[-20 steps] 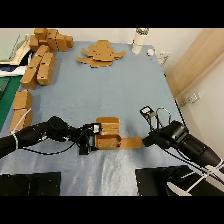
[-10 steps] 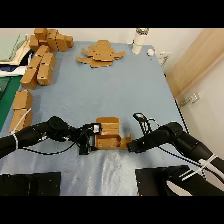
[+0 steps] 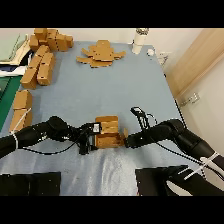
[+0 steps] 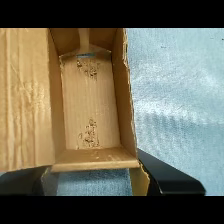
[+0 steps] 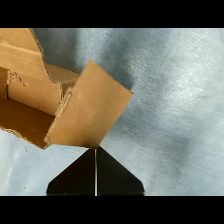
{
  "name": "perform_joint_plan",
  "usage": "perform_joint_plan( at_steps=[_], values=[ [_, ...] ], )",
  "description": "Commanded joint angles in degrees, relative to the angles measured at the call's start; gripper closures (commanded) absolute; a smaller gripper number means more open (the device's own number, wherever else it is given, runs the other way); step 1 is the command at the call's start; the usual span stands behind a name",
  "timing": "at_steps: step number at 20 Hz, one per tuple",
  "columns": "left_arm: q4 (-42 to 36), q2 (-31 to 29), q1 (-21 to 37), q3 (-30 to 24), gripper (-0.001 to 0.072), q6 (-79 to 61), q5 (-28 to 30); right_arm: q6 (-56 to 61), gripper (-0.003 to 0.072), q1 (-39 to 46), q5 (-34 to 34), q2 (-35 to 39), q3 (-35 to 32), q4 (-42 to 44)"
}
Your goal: Fold the box.
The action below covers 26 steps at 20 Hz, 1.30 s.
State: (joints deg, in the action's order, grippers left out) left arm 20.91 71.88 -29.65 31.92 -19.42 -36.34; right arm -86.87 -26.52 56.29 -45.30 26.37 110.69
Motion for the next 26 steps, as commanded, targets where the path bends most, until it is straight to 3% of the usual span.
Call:
perform_joint_plan(
  at_steps=[1, 5, 8, 10, 14, 18, 26],
  values=[
    [0.1, 0.0, 0.0, 0.0, 0.0195, -0.1, -0.2, -0.6, 0.0682, 0.0, 5.9, 0.0, 0.4, -2.0],
    [0.1, 0.0, 0.0, 0.0, 0.0195, -0.1, -0.2, 5.1, 0.0682, 0.0, 9.0, 0.0, 0.4, -13.7],
    [0.1, 0.0, 0.0, 0.0, 0.0195, -0.1, -0.2, 12.0, 0.0683, 0.2, 7.0, 0.0, 0.5, -25.5],
    [0.1, 0.0, 0.0, 0.0, 0.0195, -0.1, -0.2, 13.2, 0.0683, 0.2, 4.7, -0.1, 0.4, -28.4],
    [0.1, 0.0, 0.0, 0.0, 0.0195, -0.1, -0.2, 10.7, 0.0683, 0.2, -1.3, -2.7, 0.0, -19.4],
    [0.1, 0.0, 0.0, 0.0, 0.0195, -0.1, -0.2, 4.5, 0.0683, 0.1, -2.1, -7.5, -0.1, -9.3],
    [0.1, 0.0, 0.0, 0.0, 0.0195, -0.1, -0.2, 2.8, 0.0682, 0.1, -1.5, -2.6, 0.7, -6.1]
  ],
)
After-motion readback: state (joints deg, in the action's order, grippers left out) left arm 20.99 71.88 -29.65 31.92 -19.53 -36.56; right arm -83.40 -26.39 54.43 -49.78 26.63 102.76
